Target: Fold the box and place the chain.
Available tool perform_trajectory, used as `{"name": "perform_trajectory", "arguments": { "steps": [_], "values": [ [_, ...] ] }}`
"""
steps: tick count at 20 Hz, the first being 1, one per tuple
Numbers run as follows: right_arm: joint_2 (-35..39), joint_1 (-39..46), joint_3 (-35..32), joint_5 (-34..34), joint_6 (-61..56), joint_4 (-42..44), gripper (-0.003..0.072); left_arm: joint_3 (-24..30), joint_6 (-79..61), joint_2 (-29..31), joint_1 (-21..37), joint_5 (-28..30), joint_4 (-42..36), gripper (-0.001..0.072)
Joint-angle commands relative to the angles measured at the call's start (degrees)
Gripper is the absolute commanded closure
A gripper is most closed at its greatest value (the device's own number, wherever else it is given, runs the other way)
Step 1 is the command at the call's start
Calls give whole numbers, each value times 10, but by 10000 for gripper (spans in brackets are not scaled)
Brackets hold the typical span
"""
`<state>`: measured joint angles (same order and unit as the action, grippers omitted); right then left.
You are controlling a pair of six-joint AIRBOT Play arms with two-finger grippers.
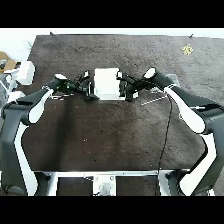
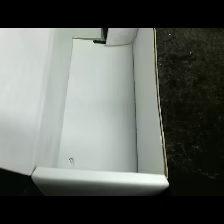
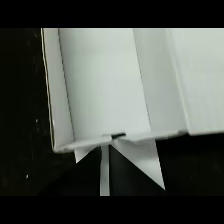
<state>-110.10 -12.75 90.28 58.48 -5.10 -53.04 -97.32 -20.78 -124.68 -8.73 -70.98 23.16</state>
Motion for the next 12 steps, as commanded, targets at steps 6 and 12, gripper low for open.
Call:
{"name": "perform_trajectory", "arguments": {
  "steps": [6,12],
  "values": [
    [115,33,1,20,-461,-196,606,0,-3,0,0,-4,4,314],
    [118,133,-12,49,-609,-138,607,0,-3,0,0,-4,4,315]
  ]
}}
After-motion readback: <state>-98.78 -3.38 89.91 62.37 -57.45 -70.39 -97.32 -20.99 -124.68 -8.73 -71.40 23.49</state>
